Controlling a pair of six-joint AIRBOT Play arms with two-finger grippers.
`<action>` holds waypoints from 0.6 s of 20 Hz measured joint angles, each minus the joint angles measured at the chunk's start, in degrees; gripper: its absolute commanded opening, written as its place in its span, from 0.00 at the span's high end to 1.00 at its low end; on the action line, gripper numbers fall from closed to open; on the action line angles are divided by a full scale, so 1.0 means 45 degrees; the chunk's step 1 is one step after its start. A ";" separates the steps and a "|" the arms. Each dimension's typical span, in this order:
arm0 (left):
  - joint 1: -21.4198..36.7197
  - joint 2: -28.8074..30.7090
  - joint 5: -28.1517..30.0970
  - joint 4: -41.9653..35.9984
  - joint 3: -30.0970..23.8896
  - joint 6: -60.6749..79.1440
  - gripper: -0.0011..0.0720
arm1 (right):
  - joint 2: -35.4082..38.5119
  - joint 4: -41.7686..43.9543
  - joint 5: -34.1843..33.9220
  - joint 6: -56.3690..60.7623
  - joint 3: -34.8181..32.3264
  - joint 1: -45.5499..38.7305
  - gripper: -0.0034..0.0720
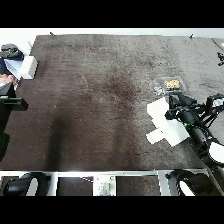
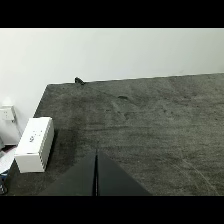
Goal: Fold the box and place the chain.
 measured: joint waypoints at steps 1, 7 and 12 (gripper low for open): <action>0.0000 0.0000 0.0000 0.0000 0.0000 0.0000 0.97 | 0.0000 -0.0024 0.0000 -0.0005 0.0000 0.0000 0.53; 0.0000 0.0000 0.0000 0.0005 0.0000 0.0000 0.97 | 0.0000 -0.0214 -0.0005 0.0000 0.0039 0.0000 0.50; 0.0000 0.0000 0.0000 0.0005 0.0000 0.0000 0.97 | -0.0291 -0.0636 -0.0656 0.0005 0.1025 -0.0233 0.50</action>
